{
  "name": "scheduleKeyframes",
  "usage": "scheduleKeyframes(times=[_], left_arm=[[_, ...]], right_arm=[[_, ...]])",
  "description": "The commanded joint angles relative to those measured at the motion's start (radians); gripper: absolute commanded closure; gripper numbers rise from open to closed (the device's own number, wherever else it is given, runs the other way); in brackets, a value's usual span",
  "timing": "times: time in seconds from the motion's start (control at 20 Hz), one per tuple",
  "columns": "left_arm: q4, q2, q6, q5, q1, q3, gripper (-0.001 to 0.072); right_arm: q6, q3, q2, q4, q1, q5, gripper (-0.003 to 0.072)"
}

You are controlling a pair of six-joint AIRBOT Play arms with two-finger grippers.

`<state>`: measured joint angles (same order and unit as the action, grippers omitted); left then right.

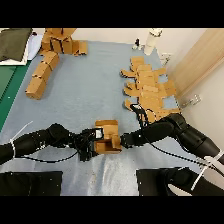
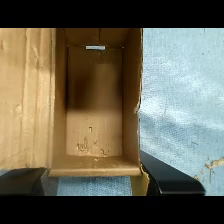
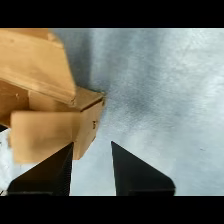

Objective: Fold the box.

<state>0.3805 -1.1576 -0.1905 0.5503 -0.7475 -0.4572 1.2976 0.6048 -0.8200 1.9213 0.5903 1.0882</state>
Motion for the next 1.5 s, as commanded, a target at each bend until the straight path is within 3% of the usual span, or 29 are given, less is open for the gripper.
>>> scheduleKeyframes(times=[0.0,0.15,0.25,0.5,0.65,0.75,0.85,1.05,1.2,1.45], left_arm=[[0.000,0.000,0.000,0.000,0.000,-0.001,0.0191],[0.000,0.000,0.000,0.000,0.000,-0.001,0.0190],[0.000,0.000,0.000,0.000,0.000,-0.001,0.0190],[0.000,0.000,0.000,0.000,0.000,-0.001,0.0190],[0.000,0.000,0.000,0.000,0.000,-0.001,0.0190],[0.000,0.000,0.000,0.000,0.000,-0.001,0.0190],[0.000,0.000,0.000,0.000,0.000,-0.001,0.0190],[0.000,0.000,0.000,0.000,0.000,-0.001,0.0190],[0.000,0.000,0.000,0.000,0.000,-0.001,0.0190],[0.000,0.000,0.000,0.000,0.000,-0.001,0.0190]], right_arm=[[0.003,0.001,0.002,0.023,0.045,-0.013,0.0314],[0.003,0.001,-0.024,0.010,0.085,-0.046,0.0291],[-0.034,0.001,-0.064,-0.033,0.091,-0.064,0.0115],[-0.124,0.026,-0.148,-0.100,0.091,-0.077,0.0120],[-0.170,0.041,-0.185,-0.145,0.091,-0.075,0.0187],[-0.183,0.043,-0.222,-0.125,0.092,-0.075,0.0190],[-0.184,0.046,-0.256,-0.089,0.101,-0.090,0.0251],[-0.265,0.095,-0.282,-0.139,0.187,-0.103,0.0253],[-0.460,0.145,-0.304,-0.294,0.250,-0.018,0.0255],[-0.579,0.202,-0.376,-0.320,0.285,0.064,0.0296]])
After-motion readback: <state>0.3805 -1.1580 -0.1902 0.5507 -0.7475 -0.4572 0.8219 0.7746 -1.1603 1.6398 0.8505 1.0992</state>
